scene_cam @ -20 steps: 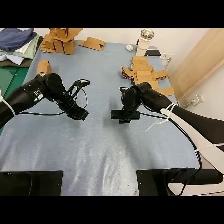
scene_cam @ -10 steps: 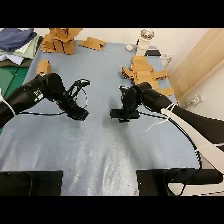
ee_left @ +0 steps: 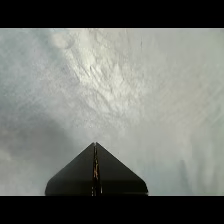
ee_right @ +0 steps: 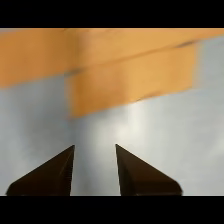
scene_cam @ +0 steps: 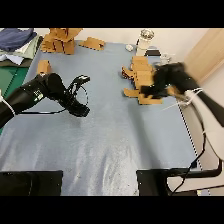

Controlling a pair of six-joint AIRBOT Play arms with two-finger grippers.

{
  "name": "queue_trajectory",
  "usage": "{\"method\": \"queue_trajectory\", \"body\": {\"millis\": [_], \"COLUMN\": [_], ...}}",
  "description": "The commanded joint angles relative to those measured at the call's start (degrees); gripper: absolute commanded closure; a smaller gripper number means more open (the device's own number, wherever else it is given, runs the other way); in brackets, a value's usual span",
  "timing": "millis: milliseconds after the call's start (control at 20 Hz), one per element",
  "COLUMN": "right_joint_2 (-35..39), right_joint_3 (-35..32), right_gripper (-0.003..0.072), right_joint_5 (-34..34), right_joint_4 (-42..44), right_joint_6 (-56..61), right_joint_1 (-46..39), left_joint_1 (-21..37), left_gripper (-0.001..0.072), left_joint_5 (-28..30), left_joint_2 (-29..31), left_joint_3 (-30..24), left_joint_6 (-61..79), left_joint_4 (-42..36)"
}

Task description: Fold the box.

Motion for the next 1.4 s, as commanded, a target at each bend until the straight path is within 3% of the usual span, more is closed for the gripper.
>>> {"method": "queue_trajectory", "body": {"millis": [0,150,400,600,1300,1350], "right_joint_2": [-5.22,-13.55,-27.12,-31.32,-34.47,-34.47], "right_joint_3": [6.23,11.91,25.51,28.74,28.87,29.18], "right_gripper": [0.0276,0.0277,0.0277,0.0277,0.0288,0.0338], "right_joint_5": [5.99,9.09,9.25,5.44,-1.42,-1.84], "right_joint_4": [6.21,23.08,26.99,38.42,39.89,39.93], "right_joint_6": [-14.71,-23.89,-30.4,-37.86,-47.32,-47.34], "right_joint_1": [-20.11,-30.91,-34.8,-34.01,-30.58,-30.1], "left_joint_1": [0.02,0.04,0.02,-0.07,-0.68,-0.68], "left_gripper": [0.0696,0.0696,0.0696,0.0697,0.0693,0.0693], "left_joint_5": [6.05,6.27,6.27,8.41,7.23,6.84], "left_joint_2": [0.02,0.02,0.02,0.02,0.02,0.02], "left_joint_3": [-0.02,-0.02,-0.02,-0.02,-0.02,-0.02], "left_joint_6": [0.0,0.02,0.02,-0.02,0.0,0.0], "left_joint_4": [-0.09,-2.89,-9.79,-12.07,-17.99,-18.01]}}
